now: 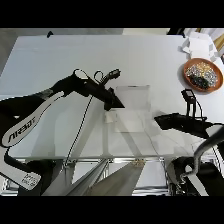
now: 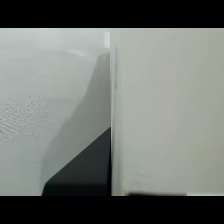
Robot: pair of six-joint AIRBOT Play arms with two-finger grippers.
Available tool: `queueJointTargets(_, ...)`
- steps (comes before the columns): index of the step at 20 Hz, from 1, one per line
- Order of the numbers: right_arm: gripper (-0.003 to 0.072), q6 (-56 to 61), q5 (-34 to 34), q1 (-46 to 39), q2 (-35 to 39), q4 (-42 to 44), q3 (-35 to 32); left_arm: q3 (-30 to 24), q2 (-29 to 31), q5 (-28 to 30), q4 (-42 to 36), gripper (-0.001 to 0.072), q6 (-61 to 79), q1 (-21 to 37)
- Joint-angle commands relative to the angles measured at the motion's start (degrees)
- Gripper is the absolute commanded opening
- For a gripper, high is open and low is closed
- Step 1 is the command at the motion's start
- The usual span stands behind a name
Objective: Fold the box and place the chain.
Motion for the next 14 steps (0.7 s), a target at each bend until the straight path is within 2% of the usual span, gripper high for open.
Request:
queueJointTargets(1, 0.0478, 0.0, 5.07, 0.04, 0.52, 0.46, 4.61, 0.04, 5.16, -4.04, 8.61, 0.0002, -1.79, 0.31)
queueJointTargets(3, 0.0478, 0.04, 9.42, 0.04, 1.55, 0.5, 8.48, -0.35, 8.92, -4.85, 14.64, -0.0001, -9.75, 0.2)
queueJointTargets(4, 0.0478, 0.04, 11.63, 0.04, 2.36, 0.5, 10.14, -1.55, 10.58, -5.68, 15.06, -0.0002, -9.7, 0.2)
queueJointTargets(6, 0.0478, 0.04, 15.21, 0.04, 4.24, 0.5, 11.87, -6.21, 15.06, -3.8, 14.82, -0.0004, -8.66, -0.24)
queueJointTargets(8, 0.0476, 0.2, 17.64, 0.04, 6.05, 0.52, 11.93, -13.16, 21.33, 2.78, 14.38, -0.0005, -5.7, -2.01)
queueJointTargets(11, 0.0476, 0.17, 19.04, 0.04, 7.28, 0.85, 11.93, -24.33, 30.4, 13.2, 9.7, -0.0003, -0.44, -5.35)
queueJointTargets(14, 0.0475, 0.17, 18.86, 0.04, 7.39, 0.87, 11.93, -31.32, 33.18, 20.37, 6.91, -0.0002, 1.31, -6.27)
